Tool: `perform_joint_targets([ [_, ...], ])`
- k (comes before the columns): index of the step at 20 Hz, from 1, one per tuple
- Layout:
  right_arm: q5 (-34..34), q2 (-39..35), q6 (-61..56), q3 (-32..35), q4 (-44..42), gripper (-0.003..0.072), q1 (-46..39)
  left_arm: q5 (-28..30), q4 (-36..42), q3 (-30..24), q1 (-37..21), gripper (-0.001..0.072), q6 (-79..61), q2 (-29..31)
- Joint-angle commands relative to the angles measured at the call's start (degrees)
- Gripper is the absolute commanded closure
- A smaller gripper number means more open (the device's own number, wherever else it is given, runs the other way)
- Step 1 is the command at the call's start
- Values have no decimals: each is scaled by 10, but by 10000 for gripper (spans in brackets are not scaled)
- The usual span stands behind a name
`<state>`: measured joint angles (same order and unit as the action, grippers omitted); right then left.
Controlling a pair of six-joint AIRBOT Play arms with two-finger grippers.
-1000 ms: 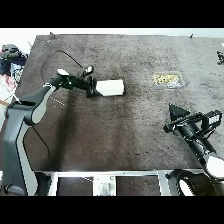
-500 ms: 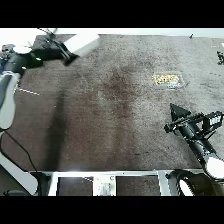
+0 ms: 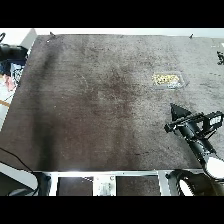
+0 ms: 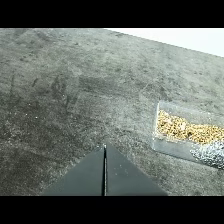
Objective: Fold the box and place the chain.
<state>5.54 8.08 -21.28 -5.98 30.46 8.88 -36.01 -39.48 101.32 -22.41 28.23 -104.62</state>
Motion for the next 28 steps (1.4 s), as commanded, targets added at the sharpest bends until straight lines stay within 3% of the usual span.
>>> perform_joint_targets([
  [1,0,0,0,0,0,678,0,95,-42,-47,-19,699,44,0],
  [3,0,0,0,0,0,678,0,113,-42,-70,-19,698,45,-16],
  [9,0,0,0,0,0,678,0,66,-44,-73,-19,698,43,-83],
  [20,0,0,0,0,0,678,0,75,-45,-73,-19,696,38,-118],
  [21,0,0,0,0,0,678,0,76,-45,-73,-18,544,37,-118],
  [22,0,0,0,0,0,678,0,80,-45,-73,-18,47,32,-118],
  [23,0,0,0,0,0,678,0,87,-45,-73,-19,-2,32,-118],
  [26,0,0,0,0,0,678,0,98,-45,-71,-19,-11,33,-111],
  [28,0,0,0,0,0,678,0,69,-45,-55,-19,-11,35,-110],
])
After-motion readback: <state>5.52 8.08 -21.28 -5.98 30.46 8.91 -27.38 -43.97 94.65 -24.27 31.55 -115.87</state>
